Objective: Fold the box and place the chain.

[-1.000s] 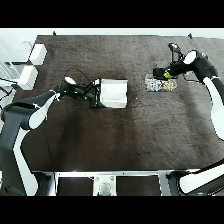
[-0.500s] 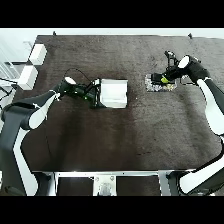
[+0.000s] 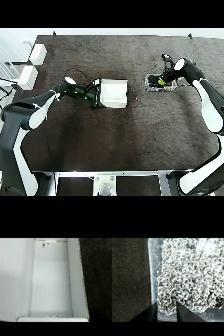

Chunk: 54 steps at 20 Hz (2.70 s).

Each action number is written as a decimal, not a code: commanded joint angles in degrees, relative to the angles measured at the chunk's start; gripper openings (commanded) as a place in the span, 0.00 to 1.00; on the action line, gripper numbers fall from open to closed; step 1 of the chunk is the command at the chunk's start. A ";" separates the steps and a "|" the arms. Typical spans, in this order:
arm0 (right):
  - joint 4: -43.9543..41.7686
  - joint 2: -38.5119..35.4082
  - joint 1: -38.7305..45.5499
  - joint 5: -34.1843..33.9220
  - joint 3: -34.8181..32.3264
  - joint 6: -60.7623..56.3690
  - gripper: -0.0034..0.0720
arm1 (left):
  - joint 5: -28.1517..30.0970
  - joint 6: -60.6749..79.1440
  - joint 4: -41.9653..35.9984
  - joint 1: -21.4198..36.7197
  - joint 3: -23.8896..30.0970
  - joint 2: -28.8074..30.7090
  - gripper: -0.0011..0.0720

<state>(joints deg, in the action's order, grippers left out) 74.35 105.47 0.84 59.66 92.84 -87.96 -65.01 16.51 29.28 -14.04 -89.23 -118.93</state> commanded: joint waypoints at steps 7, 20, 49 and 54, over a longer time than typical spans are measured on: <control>-0.20 -0.98 -0.15 -0.04 0.04 -0.09 0.06 | 0.00 0.00 0.02 0.02 -0.07 0.02 0.26; 0.72 -19.69 -2.21 1.75 0.02 1.49 0.05 | 0.02 0.00 0.02 0.02 -0.07 0.02 0.26; -4.66 -39.43 -31.10 -16.00 -11.39 -0.11 0.05 | 0.02 0.00 0.02 0.02 -0.07 0.02 0.26; -8.00 -33.18 -31.08 -28.09 -22.84 -0.11 0.05 | 0.02 0.00 0.02 0.02 -0.07 0.02 0.26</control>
<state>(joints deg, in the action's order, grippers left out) 68.60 68.90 -30.15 39.33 76.23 -87.96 -65.01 16.51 29.30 -14.04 -89.25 -118.93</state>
